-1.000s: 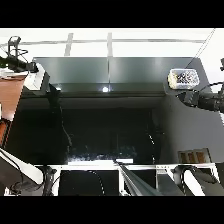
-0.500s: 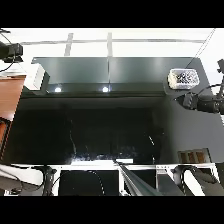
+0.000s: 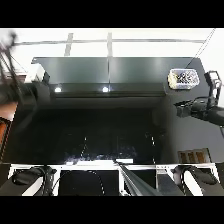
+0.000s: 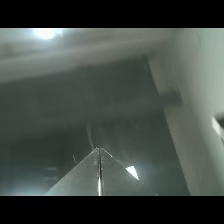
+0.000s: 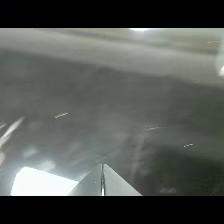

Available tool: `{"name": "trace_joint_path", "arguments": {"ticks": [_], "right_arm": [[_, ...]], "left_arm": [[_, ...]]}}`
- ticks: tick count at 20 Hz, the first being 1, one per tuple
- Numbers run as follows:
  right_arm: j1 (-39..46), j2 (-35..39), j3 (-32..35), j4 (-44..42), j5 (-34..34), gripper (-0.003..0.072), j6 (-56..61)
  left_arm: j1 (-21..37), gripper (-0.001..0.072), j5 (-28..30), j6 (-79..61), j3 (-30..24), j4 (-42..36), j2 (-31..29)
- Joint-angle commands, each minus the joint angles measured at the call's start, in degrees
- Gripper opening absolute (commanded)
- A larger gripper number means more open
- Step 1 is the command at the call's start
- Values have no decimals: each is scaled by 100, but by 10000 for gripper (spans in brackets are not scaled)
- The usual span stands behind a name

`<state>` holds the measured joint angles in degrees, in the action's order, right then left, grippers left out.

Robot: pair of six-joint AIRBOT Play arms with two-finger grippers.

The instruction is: Fold the box and place the chain.

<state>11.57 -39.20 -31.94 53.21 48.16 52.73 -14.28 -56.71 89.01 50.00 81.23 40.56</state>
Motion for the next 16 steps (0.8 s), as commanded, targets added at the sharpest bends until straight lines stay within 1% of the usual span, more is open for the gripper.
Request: {"name": "trace_joint_path", "arguments": {"ticks": [1,2,4,6,16], "right_arm": [[-55,72,769,256,-1191,15,-221],[-57,72,769,247,-1060,15,-223],[-57,72,769,247,-1027,15,-223],[-57,72,769,249,-1025,15,-221],[-57,72,769,249,-1025,15,-223]], "left_arm": [[-420,28,890,382,-2376,125,-1405],[-343,29,955,448,-2636,122,-1587],[-219,29,951,444,-2870,122,-1840],[-199,30,968,444,-2894,79,-1917],[-199,30,999,444,-2894,76,-1917]]}}
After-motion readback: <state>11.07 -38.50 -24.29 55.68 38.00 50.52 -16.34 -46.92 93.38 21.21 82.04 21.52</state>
